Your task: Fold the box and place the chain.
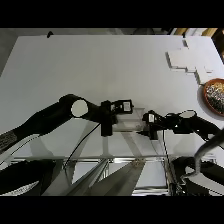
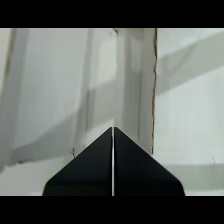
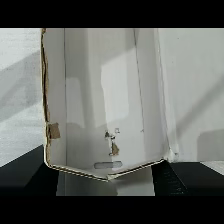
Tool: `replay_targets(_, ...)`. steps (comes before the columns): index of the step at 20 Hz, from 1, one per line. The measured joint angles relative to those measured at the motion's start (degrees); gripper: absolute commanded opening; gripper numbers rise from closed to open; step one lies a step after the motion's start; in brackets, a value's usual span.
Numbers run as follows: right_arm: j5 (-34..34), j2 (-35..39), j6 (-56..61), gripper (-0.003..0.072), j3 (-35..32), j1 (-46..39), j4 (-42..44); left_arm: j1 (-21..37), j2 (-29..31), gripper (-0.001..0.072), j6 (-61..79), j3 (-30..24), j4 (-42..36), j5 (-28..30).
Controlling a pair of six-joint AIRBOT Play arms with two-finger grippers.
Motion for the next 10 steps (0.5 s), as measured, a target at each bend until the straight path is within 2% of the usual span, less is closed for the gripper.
replay_targets(10,-0.02,0.00,0.00,0.0549,0.00,0.00,0.00,3.45,-1.38,0.0012,-2.14,-4.04,4.00,-4.90)
